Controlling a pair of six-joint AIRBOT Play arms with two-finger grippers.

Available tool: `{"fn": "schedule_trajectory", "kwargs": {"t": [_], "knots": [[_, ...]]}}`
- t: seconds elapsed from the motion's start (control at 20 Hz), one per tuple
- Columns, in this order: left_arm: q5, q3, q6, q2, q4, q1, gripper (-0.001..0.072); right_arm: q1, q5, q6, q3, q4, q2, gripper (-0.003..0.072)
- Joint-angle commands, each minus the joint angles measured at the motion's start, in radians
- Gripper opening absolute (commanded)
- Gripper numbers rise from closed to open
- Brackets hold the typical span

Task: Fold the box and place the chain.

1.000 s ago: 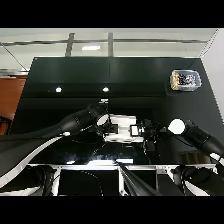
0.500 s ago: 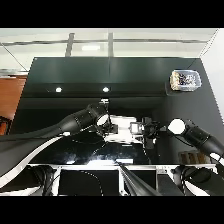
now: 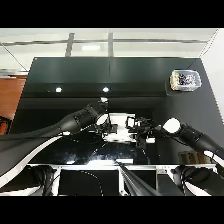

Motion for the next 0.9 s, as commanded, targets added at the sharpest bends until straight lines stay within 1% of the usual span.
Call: {"fn": "schedule_trajectory", "kwargs": {"t": [0.0, 0.05, 0.1, 0.15, 0.2, 0.25, 0.3, 0.35, 0.45, 0.5, 0.55, 0.6, 0.7, 0.8, 0.85], "knots": [[0.006, 0.000, 0.001, 0.000, -0.003, 0.000, 0.0028, 0.008, -0.029, 0.000, 0.000, 0.027, -0.009, 0.0190], [0.007, 0.000, 0.001, 0.000, -0.003, 0.000, 0.0027, 0.008, -0.029, 0.000, 0.000, 0.011, -0.009, 0.0188], [0.007, 0.000, 0.001, 0.000, -0.003, 0.000, 0.0027, 0.008, -0.029, 0.000, 0.000, 0.007, -0.009, 0.0092], [0.007, 0.000, 0.001, 0.000, -0.003, 0.000, 0.0027, 0.008, -0.029, 0.000, 0.000, 0.005, -0.009, 0.0065], [0.007, 0.000, 0.001, 0.000, -0.003, 0.000, 0.0027, 0.008, -0.029, 0.000, 0.000, 0.005, -0.008, 0.0107], [0.007, 0.000, 0.001, 0.000, -0.003, 0.000, 0.0027, 0.008, -0.029, 0.000, 0.000, 0.005, -0.008, 0.0341], [0.007, 0.000, 0.001, 0.000, -0.003, 0.000, 0.0027, 0.008, -0.028, 0.001, 0.000, 0.003, -0.009, 0.0307], [0.007, 0.000, 0.001, 0.000, -0.003, 0.000, 0.0027, 0.008, -0.029, 0.004, 0.000, -0.008, -0.008, 0.0075], [0.008, 0.000, 0.001, 0.000, -0.007, 0.000, 0.0027, 0.008, -0.028, 0.008, 0.000, -0.007, -0.008, 0.0128], [0.008, 0.000, 0.001, 0.000, -0.013, 0.000, 0.0028, 0.008, -0.027, 0.033, 0.000, -0.025, -0.007, 0.0009], [0.009, 0.000, 0.001, 0.000, -0.030, 0.000, 0.0028, 0.005, -0.028, 0.104, 0.001, -0.058, 0.001, 0.0010], [0.011, 0.000, 0.001, 0.000, -0.029, 0.000, 0.0028, -0.005, -0.017, 0.242, 0.004, -0.124, 0.019, 0.0010], [0.011, 0.000, 0.001, 0.000, -0.029, 0.000, 0.0030, -0.074, 0.081, 0.588, 0.033, -0.315, 0.073, 0.0010], [0.011, 0.000, 0.000, 0.000, -0.029, 0.000, 0.0031, -0.192, 0.208, 0.840, 0.062, -0.425, 0.130, 0.0010], [0.011, 0.000, 0.000, 0.000, -0.028, 0.000, 0.0031, -0.267, 0.229, 0.950, 0.066, -0.446, 0.159, 0.0010]]}}
